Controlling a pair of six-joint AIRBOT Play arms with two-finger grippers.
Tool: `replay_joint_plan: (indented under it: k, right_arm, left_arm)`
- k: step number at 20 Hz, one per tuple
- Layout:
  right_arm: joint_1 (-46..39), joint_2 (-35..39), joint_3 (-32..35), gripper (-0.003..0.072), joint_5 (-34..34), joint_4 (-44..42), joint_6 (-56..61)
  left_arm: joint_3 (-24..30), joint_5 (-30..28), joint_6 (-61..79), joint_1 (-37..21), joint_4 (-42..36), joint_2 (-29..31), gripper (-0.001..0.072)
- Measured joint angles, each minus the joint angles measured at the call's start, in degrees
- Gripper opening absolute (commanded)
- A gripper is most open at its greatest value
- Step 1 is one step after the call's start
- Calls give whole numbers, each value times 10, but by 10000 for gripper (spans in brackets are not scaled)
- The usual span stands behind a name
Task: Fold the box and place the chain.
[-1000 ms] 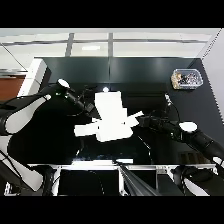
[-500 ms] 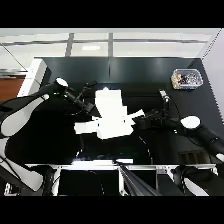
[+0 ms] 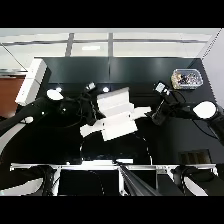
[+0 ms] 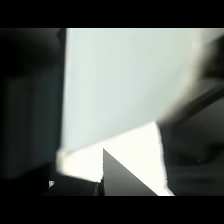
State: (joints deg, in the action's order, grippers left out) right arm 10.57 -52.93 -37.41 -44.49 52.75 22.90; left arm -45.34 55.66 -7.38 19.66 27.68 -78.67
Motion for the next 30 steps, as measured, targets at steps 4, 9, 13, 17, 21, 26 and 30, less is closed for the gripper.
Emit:
replay_joint_plan:
  k: [4,9,13,17,21,26,30]
  right_arm:
    - [1,1,-5,704,-26,13,-60]
    - [28,1,-6,704,-50,17,-91]
    - [50,-1,0,704,-61,19,-97]
    - [74,-10,23,704,-65,19,-101]
    - [89,-38,47,704,-59,20,-127]
    - [107,-86,57,704,-59,2,-176]
    - [139,-115,58,704,-12,-51,-209]
  left_arm:
    - [18,-75,90,39,37,3,31]
    - [23,-157,136,75,66,-21,32]
    - [24,-170,148,83,94,-32,33]
    - [22,-175,152,85,105,-36,33]
    - [16,-178,153,85,114,-37,34]
    - [9,-175,154,85,117,-38,34]
    - [8,-163,154,85,117,-38,34]
